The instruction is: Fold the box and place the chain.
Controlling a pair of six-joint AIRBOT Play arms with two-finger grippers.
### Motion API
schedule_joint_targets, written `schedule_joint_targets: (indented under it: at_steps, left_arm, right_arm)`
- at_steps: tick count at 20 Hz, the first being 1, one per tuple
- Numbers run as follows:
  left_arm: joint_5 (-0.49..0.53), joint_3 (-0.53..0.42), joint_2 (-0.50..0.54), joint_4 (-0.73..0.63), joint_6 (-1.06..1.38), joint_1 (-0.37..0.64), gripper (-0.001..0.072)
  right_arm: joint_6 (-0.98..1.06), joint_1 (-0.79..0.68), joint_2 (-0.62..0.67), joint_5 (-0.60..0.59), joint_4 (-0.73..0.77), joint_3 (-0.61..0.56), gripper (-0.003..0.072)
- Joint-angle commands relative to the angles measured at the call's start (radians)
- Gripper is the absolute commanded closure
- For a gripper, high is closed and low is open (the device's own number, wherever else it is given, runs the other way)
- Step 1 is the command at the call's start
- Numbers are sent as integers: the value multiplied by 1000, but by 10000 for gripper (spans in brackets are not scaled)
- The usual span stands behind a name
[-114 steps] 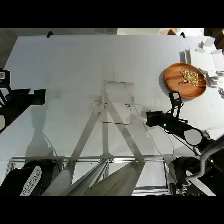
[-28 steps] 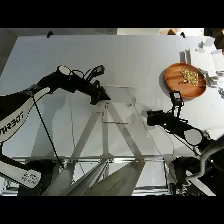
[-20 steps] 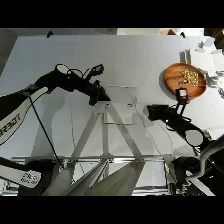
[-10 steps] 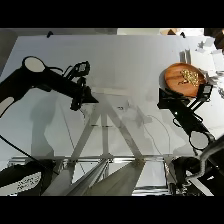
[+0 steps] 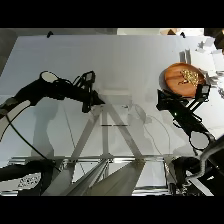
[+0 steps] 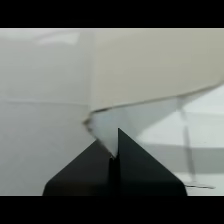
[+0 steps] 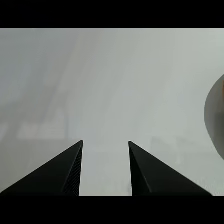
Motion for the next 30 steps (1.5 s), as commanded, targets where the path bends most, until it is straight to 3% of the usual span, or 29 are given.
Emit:
schedule_joint_targets:
  at_steps: [1, 7, 13, 19, 25, 30]
  left_arm:
    - [66, -4, -72, -23, 109, -24, 707]
    - [72, -4, -150, -28, 114, -24, 707]
    - [72, -4, -152, -113, 283, -24, 704]
    - [71, -4, -152, -104, 304, -21, 705]
    - [55, -2, -148, 54, 211, -21, 706]
    - [56, -2, -147, 52, 214, -21, 705]
  right_arm:
    - [0, 0, 0, 5, 0, 1, 374]
    - [-1, 0, 0, 5, 0, 1, 374]
    - [0, 0, 0, 5, 0, 1, 374]
    - [0, 0, 0, 5, 0, 1, 374]
    - [0, 0, 0, 5, 0, 1, 374]
    - [0, 0, 0, 6, 0, 1, 374]
